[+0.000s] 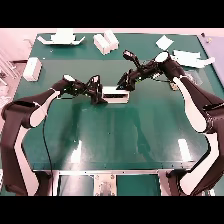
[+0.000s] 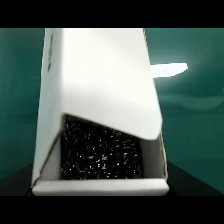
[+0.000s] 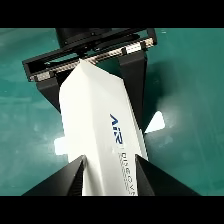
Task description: Fold the box and place the chain.
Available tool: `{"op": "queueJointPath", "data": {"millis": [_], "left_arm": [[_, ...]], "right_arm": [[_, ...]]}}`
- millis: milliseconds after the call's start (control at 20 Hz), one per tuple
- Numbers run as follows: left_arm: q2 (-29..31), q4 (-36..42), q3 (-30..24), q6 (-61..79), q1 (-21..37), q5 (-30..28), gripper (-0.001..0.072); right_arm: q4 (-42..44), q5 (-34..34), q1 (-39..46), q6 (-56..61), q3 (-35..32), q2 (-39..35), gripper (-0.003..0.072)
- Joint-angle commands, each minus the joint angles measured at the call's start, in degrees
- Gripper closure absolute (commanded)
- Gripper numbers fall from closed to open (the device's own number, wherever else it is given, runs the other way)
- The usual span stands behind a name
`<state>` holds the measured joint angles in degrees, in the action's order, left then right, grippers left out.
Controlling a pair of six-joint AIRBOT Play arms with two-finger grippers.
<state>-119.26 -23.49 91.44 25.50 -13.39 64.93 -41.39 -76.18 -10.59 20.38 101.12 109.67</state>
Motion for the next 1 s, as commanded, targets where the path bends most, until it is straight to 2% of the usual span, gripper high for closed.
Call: {"op": "queueJointPath", "data": {"millis": [0,950], "left_arm": [[0.04,-0.04,0.04,0.04,-0.02,0.07,0.0319],[0.02,-0.04,0.04,0.04,-0.02,0.07,0.0319]], "right_arm": [[-0.24,0.37,-0.02,-0.07,-0.28,0.04,0.0335],[0.42,2.56,-1.51,-0.09,-3.74,0.04,0.0352]]}}
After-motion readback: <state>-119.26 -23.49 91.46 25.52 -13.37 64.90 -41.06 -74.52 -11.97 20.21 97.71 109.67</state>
